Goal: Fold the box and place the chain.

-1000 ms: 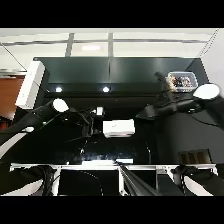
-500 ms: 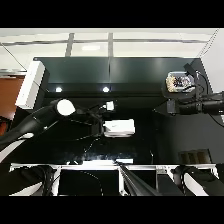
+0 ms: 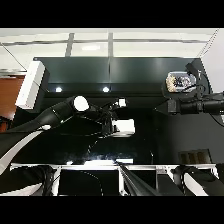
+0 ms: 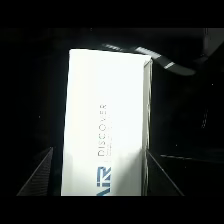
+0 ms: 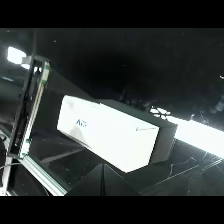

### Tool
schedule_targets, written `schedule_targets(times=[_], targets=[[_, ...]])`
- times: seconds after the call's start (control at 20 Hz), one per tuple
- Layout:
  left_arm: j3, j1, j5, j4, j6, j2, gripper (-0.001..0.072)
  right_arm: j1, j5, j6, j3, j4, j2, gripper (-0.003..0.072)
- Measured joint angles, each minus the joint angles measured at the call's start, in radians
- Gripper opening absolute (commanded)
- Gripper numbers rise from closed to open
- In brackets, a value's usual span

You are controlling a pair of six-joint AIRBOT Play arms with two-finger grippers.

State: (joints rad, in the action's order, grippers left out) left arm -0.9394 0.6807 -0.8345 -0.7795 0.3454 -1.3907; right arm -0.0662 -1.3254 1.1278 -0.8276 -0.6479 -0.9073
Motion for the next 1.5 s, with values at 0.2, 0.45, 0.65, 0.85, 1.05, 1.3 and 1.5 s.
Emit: schedule_targets(times=[0.2, 0.45, 0.65, 0.85, 1.05, 1.3, 1.5], targets=[[-0.002, 0.003, -0.011, -0.001, 0.002, -0.008, 0.0716, 0.0, 0.01, 0.003, 0.0, -0.003, 0.0, 0.0011], [-0.001, 0.014, -0.009, -0.012, 0.002, -0.011, 0.0716, 0.0, 0.013, 0.003, 0.0, -0.017, 0.0, 0.001], [0.002, 0.036, 0.016, -0.021, 0.002, -0.028, 0.0717, 0.0, 0.018, 0.002, 0.0, -0.025, 0.0, 0.001], [0.013, 0.084, 0.108, -0.035, 0.002, -0.074, 0.0716, 0.0, 0.021, 0.003, 0.0, -0.026, 0.0, 0.0011], [0.016, 0.123, 0.168, -0.08, 0.015, -0.105, 0.0508, 0.0, 0.021, 0.011, 0.0, -0.027, 0.0, 0.0011], [0.018, 0.095, 0.116, -0.286, 0.227, -0.035, 0.0337, 0.0, 0.021, 0.018, 0.0, -0.027, 0.0, 0.0011], [0.069, -0.088, -0.073, -0.426, 0.39, 0.101, 0.0337, 0.0, 0.019, 0.018, 0.0, -0.026, 0.0, 0.0011]])
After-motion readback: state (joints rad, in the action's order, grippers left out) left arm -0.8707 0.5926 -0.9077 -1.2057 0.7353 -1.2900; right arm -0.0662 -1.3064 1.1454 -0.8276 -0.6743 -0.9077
